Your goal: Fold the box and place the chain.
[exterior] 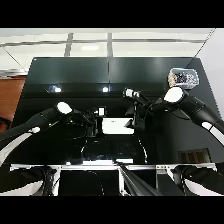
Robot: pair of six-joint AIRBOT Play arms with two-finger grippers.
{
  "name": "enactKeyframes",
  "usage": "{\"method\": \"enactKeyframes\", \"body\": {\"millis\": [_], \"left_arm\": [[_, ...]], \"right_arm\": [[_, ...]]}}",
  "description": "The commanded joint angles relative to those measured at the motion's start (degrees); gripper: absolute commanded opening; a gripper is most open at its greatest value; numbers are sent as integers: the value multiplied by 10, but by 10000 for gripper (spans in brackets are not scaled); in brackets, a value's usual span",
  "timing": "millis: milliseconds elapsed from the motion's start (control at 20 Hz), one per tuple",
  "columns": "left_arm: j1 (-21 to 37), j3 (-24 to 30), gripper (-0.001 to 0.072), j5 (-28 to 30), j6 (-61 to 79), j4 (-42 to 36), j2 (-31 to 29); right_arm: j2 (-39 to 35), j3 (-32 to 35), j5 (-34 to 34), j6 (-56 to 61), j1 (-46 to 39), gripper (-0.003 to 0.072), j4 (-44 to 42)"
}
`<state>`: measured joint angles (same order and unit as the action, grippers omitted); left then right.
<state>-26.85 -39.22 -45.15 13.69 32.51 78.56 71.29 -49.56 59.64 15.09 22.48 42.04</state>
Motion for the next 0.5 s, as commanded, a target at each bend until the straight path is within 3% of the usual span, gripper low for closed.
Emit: {"method": "enactKeyframes", "body": {"millis": [0,250,450], "left_arm": [[0,-1,362,0,0,0,0],[0,-1,363,0,0,0,0],[0,-1,363,0,0,0,0]], "right_arm": [[1,8,-14,-10,10,701,18],[-1,8,19,-10,13,701,10],[0,8,-1,-8,27,701,24]]}}
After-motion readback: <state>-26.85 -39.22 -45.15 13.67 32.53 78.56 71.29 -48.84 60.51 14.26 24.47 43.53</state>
